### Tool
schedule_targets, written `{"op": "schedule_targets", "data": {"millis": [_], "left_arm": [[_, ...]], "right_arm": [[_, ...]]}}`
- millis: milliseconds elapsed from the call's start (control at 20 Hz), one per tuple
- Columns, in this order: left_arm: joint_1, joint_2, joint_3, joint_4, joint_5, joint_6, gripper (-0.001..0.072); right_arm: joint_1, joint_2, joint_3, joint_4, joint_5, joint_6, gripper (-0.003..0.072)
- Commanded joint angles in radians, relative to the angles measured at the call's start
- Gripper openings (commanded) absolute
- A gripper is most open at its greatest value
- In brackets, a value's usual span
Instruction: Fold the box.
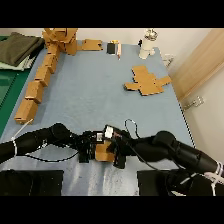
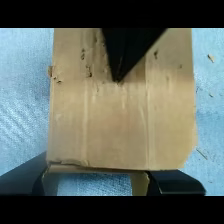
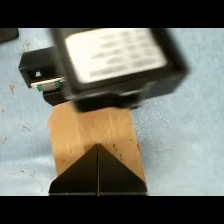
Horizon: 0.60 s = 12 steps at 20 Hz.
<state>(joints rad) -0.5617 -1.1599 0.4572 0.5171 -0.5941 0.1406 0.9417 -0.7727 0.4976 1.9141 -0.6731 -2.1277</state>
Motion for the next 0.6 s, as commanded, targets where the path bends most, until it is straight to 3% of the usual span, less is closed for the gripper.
{"op": "schedule_targets", "data": {"millis": [0,50,100,150,550], "left_arm": [[0.0,0.0,0.001,0.0,0.0,0.0,0.0396],[0.0,0.0,0.001,0.0,0.0,0.0,0.0396],[0.0,0.0,0.001,0.0,0.0,0.0,0.0396],[0.0,0.0,0.001,0.0,0.0,0.0,0.0396],[0.0,0.0,0.001,0.0,0.0,0.0,0.0396]], "right_arm": [[0.147,0.079,-0.061,-0.254,0.094,0.14,0.0005],[0.162,0.085,-0.063,-0.274,0.094,0.138,0.0139],[0.163,0.087,-0.063,-0.282,0.098,0.136,0.0352],[0.162,0.086,-0.063,-0.29,0.098,0.121,0.0409],[0.162,0.023,-0.063,-0.33,0.102,0.013,0.0412]]}}
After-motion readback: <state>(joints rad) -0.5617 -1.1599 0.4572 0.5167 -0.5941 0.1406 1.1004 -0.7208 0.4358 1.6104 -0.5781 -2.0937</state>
